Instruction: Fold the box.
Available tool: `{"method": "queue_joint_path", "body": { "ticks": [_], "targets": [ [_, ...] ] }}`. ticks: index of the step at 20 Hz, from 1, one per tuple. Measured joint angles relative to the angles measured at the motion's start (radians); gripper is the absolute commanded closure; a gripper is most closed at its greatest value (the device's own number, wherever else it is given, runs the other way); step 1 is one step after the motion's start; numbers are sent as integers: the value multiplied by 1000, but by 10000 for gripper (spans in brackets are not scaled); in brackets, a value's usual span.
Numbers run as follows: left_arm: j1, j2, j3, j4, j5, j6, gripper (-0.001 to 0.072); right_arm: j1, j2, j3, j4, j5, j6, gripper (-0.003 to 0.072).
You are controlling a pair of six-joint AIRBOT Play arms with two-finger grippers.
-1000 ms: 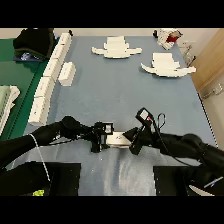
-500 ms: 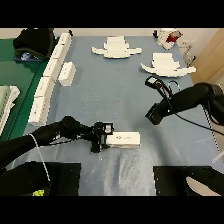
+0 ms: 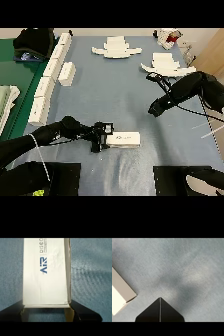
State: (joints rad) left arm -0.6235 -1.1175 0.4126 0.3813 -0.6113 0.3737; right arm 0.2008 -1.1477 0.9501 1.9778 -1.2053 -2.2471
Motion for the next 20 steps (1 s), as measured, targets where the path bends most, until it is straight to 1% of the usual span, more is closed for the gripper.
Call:
{"method": "queue_joint_path", "body": {
  "ticks": [9,13,15,17,20],
  "targets": [
    [0,0,0,0,-1,0,198,-2,-5,3,0,0,5,682],
    [0,9,0,2,-25,-13,198,-2,-6,3,0,0,5,682],
    [13,39,0,8,-40,-61,198,-2,-6,3,0,0,5,682],
    [46,94,0,24,-46,-136,198,-2,-6,3,0,0,6,682],
    [152,206,0,90,-50,-319,198,-2,-6,3,0,0,5,682]
  ]
}}
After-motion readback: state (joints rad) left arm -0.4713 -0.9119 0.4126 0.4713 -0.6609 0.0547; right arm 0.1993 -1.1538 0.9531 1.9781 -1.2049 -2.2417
